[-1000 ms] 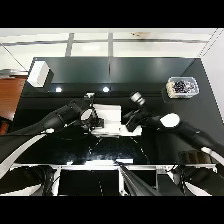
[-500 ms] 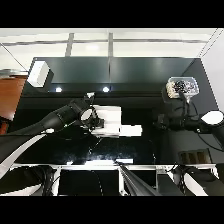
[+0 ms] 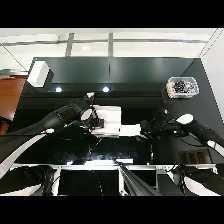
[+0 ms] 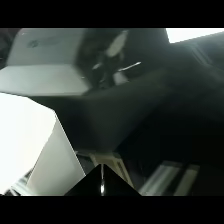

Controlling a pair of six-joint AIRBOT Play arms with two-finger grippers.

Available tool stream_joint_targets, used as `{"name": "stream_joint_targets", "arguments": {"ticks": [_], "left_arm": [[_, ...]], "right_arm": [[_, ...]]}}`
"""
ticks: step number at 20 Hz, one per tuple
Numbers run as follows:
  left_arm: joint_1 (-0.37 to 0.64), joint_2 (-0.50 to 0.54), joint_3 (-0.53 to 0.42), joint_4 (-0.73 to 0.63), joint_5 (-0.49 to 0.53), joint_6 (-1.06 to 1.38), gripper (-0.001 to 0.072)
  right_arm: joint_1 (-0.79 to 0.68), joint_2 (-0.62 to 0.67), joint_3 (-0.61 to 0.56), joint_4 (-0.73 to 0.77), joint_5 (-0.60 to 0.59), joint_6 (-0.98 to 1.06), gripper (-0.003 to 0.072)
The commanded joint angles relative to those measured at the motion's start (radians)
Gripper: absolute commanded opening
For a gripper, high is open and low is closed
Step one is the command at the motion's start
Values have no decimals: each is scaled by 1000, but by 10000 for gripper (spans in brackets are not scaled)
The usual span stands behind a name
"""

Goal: Fold the box and place the chain.

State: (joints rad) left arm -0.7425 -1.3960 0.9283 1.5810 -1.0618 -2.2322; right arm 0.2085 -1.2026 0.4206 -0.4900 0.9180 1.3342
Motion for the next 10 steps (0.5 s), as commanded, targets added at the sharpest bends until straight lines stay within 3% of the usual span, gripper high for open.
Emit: {"name": "stream_joint_targets", "arguments": {"ticks": [1, 2, 3, 5, 10], "left_arm": [[1, -1, 0, 0, -7, 5, 34], [1, -1, 0, 0, -14, 5, 34], [1, -1, 0, 0, -17, 5, 34], [1, -1, 0, 0, -18, 5, 34], [1, -1, 0, 1, -21, 5, 34]], "right_arm": [[76, -46, 45, 95, -31, -90, 152], [81, -46, 63, 88, -16, -90, 483], [80, -46, 78, 85, 3, -101, 653], [80, -46, 105, 71, 50, -119, 687], [127, -46, 165, 76, 108, -126, 682]]}}
